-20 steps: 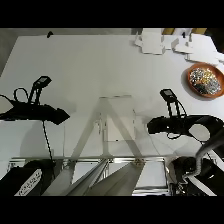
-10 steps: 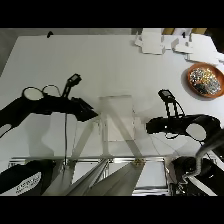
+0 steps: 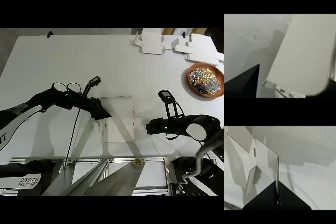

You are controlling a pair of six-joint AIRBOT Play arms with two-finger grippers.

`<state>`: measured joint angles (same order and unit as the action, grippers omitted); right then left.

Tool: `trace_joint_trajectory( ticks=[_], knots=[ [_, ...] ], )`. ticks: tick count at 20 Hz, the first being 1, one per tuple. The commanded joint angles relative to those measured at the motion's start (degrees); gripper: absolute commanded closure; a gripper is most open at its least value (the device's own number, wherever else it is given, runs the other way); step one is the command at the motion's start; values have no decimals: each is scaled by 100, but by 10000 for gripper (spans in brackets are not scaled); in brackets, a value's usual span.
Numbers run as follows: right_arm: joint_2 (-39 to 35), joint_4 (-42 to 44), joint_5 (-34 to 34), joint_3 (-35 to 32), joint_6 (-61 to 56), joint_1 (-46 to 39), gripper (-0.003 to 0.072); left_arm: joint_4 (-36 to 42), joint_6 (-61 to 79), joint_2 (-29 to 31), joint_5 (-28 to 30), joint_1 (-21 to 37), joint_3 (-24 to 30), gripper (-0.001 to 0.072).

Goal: Fold the box and place the chain.

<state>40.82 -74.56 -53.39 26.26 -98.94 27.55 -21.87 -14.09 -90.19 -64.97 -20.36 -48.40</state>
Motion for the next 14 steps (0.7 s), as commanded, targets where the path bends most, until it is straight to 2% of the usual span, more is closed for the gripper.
trace_joint_trajectory(
  ticks=[1, 2, 3, 4, 5, 7, 11, 12, 14],
  knots=[
    [4, 2, -11, -2, -17, 7, 666, 120, 267, -341, -452, -46, -79, 290],
    [4, 2, -13, -2, -26, 7, 666, 168, 282, -334, -459, -44, -79, 423],
    [4, 9, -15, -2, -26, 7, 666, 179, 372, -319, -444, -31, -79, 519],
    [4, 28, -17, -2, -26, 7, 666, 170, 476, -306, -433, -26, -79, 528],
    [4, 46, -20, -2, -24, 7, 666, 155, 590, -282, -407, -26, -79, 607],
    [4, 79, -20, -2, -24, 7, 666, 125, 970, -240, -387, -26, -79, 702],
    [2, 234, -15, -2, -20, 7, 660, 39, 1930, -74, -385, -28, -79, 702],
    [2, 289, -13, 7, -20, 7, 598, 39, 2046, -17, -385, -28, -79, 704],
    [2, 323, -24, 109, -17, 7, 371, 37, 2076, 142, -385, -46, -79, 704]
  ],
)
